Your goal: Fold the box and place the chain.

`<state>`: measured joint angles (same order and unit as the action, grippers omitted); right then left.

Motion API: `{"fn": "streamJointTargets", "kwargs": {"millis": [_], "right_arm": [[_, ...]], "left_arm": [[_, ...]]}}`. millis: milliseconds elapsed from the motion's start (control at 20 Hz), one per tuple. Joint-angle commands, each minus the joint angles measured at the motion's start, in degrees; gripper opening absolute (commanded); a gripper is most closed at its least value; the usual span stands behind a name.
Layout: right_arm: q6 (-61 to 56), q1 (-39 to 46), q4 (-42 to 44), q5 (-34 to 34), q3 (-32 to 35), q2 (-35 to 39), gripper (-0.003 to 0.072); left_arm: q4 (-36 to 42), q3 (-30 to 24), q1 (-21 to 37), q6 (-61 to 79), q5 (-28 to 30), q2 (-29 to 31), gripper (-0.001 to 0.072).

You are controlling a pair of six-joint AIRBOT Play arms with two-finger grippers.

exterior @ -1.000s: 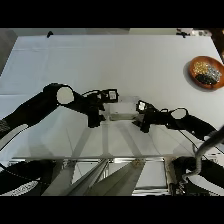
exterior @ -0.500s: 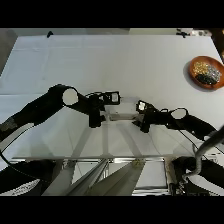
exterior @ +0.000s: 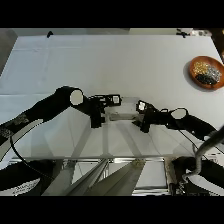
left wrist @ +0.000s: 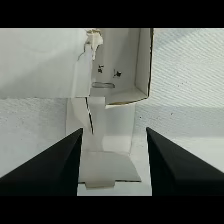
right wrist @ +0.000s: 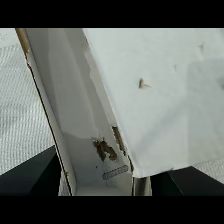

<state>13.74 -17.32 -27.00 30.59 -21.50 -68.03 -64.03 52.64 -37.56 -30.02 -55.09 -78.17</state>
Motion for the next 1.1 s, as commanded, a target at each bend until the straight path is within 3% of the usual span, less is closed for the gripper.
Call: {"fn": "streamJointTargets", "kwargs": {"millis": [0, 50, 150, 250, 350, 1050], "right_arm": [[-0.02, 0.00, 0.00, 0.02, 0.02, 0.04, 0.0411], [-0.02, 0.00, 0.00, 0.02, 0.02, 0.04, 0.0411], [-0.02, 0.00, 0.00, 0.02, 0.02, 0.04, 0.0411], [-0.02, 0.00, 0.02, 0.02, 0.02, 0.04, 0.0411], [-0.02, 0.00, 0.02, 0.02, 0.02, 0.04, 0.0411], [-0.02, 0.00, 0.00, 0.00, 0.02, 0.04, 0.0411]], "left_arm": [[0.28, -0.04, -0.04, -0.02, 0.20, -1.03, 0.0393], [0.68, -0.02, -0.04, -0.02, 0.20, -1.29, 0.0387], [1.46, -0.02, -0.04, 0.00, 0.11, -1.75, 0.0265], [1.92, -0.02, -0.04, -0.02, 0.02, -2.03, 0.0250], [2.58, -0.02, -0.04, 0.00, -0.04, -2.12, 0.0152], [7.41, -0.02, -1.55, 0.26, 8.09, -2.12, 0.0154]]}}
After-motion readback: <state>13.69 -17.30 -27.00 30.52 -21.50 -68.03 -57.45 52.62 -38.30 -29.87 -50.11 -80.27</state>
